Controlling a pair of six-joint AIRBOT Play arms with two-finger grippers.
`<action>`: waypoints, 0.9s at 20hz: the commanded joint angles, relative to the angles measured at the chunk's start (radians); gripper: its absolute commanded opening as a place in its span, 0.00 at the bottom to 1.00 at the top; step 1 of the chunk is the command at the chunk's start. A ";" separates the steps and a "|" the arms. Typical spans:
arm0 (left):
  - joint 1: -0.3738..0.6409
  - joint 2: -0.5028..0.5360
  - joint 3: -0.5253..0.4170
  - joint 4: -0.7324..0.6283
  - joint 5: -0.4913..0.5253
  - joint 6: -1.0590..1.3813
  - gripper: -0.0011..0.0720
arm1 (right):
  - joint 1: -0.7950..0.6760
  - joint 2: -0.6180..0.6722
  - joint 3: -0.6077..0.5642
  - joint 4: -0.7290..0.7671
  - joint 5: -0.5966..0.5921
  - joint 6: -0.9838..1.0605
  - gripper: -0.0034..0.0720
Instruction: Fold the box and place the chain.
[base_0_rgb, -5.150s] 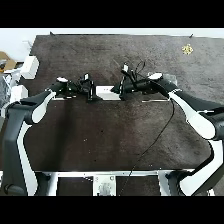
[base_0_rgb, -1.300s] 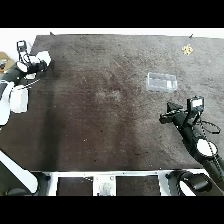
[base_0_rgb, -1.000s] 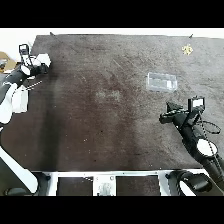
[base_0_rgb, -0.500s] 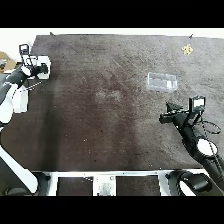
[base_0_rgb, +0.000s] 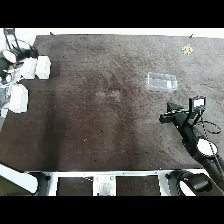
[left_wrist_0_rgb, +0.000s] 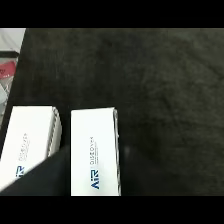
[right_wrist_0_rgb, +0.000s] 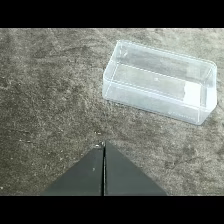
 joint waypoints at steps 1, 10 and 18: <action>0.001 0.196 0.000 -0.005 -0.196 -0.011 0.03 | 0.000 0.000 0.000 -0.014 -0.006 0.000 0.05; -0.188 0.803 -0.476 -0.167 0.069 0.078 0.02 | 0.000 0.000 0.000 -0.014 -0.006 0.000 0.05; -0.263 1.367 -1.192 -0.163 0.415 0.111 0.02 | 0.000 0.000 0.000 -0.014 -0.006 0.000 0.05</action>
